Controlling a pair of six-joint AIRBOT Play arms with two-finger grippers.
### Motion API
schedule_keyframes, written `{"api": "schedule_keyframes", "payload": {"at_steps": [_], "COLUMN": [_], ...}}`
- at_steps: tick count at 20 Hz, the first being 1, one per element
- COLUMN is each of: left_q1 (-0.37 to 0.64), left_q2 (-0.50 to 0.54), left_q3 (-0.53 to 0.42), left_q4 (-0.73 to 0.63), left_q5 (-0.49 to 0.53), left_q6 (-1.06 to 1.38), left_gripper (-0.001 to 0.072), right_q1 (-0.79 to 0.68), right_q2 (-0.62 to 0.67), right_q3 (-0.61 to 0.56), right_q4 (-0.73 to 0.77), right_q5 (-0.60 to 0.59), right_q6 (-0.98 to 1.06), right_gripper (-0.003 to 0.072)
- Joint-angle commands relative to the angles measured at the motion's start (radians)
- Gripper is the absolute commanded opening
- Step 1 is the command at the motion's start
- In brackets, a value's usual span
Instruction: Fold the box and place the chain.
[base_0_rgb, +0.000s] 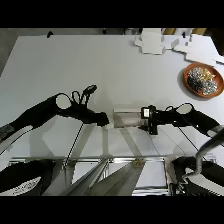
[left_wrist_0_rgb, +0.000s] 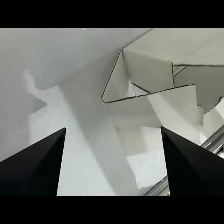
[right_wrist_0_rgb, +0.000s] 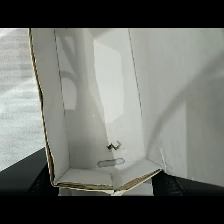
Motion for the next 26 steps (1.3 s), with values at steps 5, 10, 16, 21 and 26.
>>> {"api": "schedule_keyframes", "payload": {"at_steps": [5,10,16,21,26], "left_q1": [-0.026,-0.057,-0.098,-0.132,-0.171], "left_q2": [-0.013,-0.012,-0.012,-0.013,-0.014], "left_q3": [0.000,0.000,0.037,0.088,0.095], "left_q4": [-0.089,-0.108,-0.101,0.000,0.058], "left_q5": [0.039,0.058,0.068,0.072,0.095], "left_q6": [0.007,0.002,-0.054,-0.183,-0.277], "left_gripper": [0.0476,0.0388,0.0388,0.0388,0.0388], "right_q1": [0.000,0.000,0.000,0.000,0.000], "right_q2": [0.001,0.001,0.001,0.001,0.001], "right_q3": [0.000,0.000,0.000,0.000,0.000], "right_q4": [0.000,0.000,0.000,0.000,0.000], "right_q5": [0.000,0.000,0.000,0.000,0.000], "right_q6": [0.000,0.000,0.000,0.000,0.000], "right_gripper": [0.0403,0.0403,0.0403,0.0403,0.0403]}}
